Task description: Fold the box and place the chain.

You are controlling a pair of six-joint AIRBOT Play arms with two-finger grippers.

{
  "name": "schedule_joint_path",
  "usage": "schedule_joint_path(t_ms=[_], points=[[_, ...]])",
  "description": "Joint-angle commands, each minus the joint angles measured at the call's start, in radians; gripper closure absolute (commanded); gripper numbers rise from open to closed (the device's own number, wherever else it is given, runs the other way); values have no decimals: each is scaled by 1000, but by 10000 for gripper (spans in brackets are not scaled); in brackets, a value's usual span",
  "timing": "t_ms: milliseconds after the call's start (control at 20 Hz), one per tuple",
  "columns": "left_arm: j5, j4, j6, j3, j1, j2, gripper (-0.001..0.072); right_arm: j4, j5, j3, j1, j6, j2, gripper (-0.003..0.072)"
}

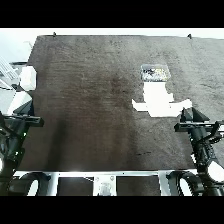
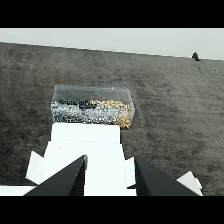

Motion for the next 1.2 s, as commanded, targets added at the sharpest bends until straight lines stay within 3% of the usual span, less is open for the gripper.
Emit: schedule_joint_path(t_ms=[0, 150, 250, 450, 650, 750, 850, 1050, 1150], points=[[0, 0, 0, 0, 1, 0, 687, 0, 0, 0, 1, 0, 0, 327], [0, 0, 0, 0, 1, 0, 687, 0, 0, 0, 1, 1, -1, 326], [0, 0, 0, 0, 1, 0, 687, 0, 0, 10, 1, 44, 0, 210], [0, 0, 0, 0, 1, 0, 687, -1, -47, 90, -39, 31, -32, 214], [0, 0, 0, 0, 1, 0, 687, 16, -24, 260, -210, 30, -298, 213], [0, 0, 0, 0, 1, 0, 687, 16, 145, 391, -338, 32, -518, 214], [0, 0, 0, 0, 1, 0, 687, -24, 393, 531, -481, 117, -743, 222], [0, 0, 0, 0, 1, 0, 687, -595, 917, 851, -727, 672, -1104, 185], [0, 0, 0, 0, 1, 0, 687, -704, 1065, 998, -789, 738, -1216, 146]])
